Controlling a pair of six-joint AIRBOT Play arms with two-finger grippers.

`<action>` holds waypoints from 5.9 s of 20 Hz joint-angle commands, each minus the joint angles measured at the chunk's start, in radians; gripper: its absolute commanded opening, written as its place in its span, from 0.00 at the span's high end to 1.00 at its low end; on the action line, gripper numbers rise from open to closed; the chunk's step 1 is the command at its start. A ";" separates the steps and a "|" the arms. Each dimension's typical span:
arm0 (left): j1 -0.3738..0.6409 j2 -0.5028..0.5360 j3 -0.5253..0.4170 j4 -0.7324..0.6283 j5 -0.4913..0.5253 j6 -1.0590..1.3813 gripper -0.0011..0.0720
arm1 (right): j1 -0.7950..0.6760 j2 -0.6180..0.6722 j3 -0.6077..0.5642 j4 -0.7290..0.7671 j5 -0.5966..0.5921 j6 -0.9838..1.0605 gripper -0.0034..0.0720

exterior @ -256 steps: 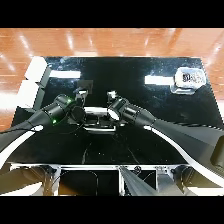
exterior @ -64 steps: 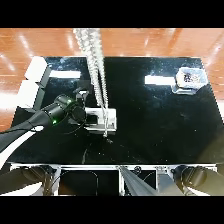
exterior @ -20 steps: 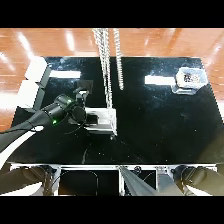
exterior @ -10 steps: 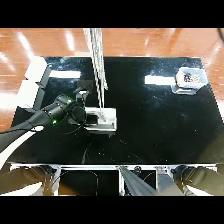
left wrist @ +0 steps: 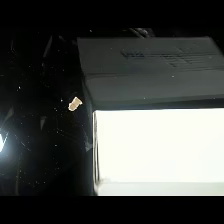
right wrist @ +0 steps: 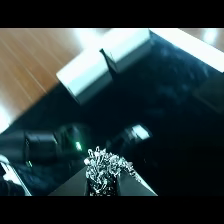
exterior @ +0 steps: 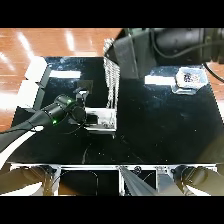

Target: Fold the box and place the chain.

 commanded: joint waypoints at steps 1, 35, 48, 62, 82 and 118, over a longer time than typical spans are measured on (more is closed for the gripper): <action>0.000 0.000 0.000 0.001 -0.003 0.000 0.96 | 0.001 0.028 -0.053 -0.024 0.064 0.032 0.93; 0.000 0.000 0.000 0.001 -0.007 0.000 0.96 | 0.008 -0.116 -0.569 0.166 -0.208 -0.040 0.94; 0.000 0.000 0.000 0.000 -0.005 0.000 0.96 | -0.129 -0.079 -0.593 0.009 0.097 -0.185 0.17; 0.000 0.000 0.000 0.000 0.000 0.000 0.96 | -0.081 -0.080 -1.096 0.085 -0.650 -0.980 0.38; 0.000 0.000 0.000 0.000 -0.003 0.000 0.96 | 0.043 -0.185 -1.096 0.113 -0.815 -1.020 0.94; -0.007 0.000 0.082 -0.008 -0.019 -0.001 0.95 | -0.150 0.180 -0.908 0.285 -0.385 -0.554 0.12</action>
